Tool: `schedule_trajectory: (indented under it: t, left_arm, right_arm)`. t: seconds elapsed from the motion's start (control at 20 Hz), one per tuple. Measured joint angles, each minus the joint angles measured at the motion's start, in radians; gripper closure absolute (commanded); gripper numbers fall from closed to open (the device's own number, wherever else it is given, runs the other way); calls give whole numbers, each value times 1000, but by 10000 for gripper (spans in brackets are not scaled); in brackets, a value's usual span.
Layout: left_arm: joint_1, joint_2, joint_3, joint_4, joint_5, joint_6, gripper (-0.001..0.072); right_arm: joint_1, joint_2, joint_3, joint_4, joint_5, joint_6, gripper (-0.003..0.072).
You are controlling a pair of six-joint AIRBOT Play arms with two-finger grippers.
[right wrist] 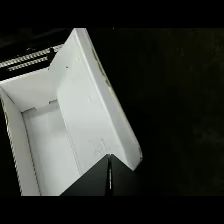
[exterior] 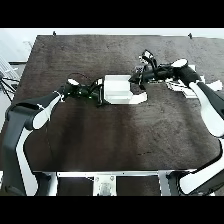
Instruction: Fold the box and place the chain.
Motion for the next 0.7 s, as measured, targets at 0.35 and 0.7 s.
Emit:
schedule_trajectory:
  t: [0.35, 0.7]
  left_arm:
    - [-1, 0, 0, 1, -3, 0, 295]
    - [-1, 0, 0, 2, -3, -1, 295]
  right_arm:
    - [-51, 88, -143, -143, -18, -77, 66]
    - [-29, 5, -180, -167, -33, -191, 66]
